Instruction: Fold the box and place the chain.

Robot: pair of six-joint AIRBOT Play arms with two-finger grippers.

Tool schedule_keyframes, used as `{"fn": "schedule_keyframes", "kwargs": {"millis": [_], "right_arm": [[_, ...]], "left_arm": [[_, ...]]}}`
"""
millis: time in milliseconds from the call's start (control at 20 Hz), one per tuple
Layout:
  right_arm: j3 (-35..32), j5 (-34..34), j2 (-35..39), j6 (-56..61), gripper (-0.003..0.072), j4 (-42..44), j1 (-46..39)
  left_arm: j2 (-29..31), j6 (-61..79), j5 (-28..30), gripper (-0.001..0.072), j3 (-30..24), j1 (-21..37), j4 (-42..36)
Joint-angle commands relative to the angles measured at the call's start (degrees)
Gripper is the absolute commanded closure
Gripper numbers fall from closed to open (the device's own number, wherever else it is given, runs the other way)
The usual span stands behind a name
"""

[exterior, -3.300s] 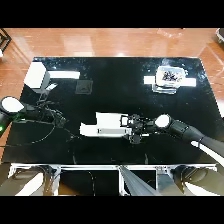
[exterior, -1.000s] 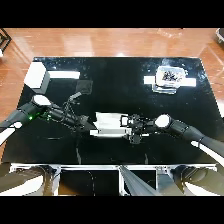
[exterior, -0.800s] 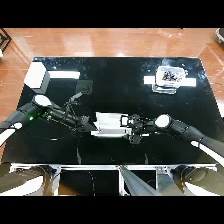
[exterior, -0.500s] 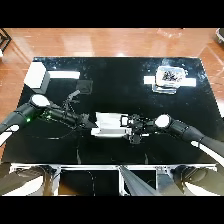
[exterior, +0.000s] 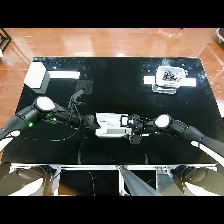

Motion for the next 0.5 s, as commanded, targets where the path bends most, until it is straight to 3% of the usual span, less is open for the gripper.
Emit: {"fn": "schedule_keyframes", "kwargs": {"millis": [0, 450], "right_arm": [[0.0, 0.0, 0.0, 0.0, 0.0381, 0.0, 0.0], [0.0, 0.0, 0.0, 0.0, 0.0381, 0.0, 0.0]], "left_arm": [[0.2, -3.8, 1.8, 0.0227, 0.1, -2.2, 3.7], [0.2, -7.4, 7.1, 0.0227, 0.1, -4.2, 4.8]]}}
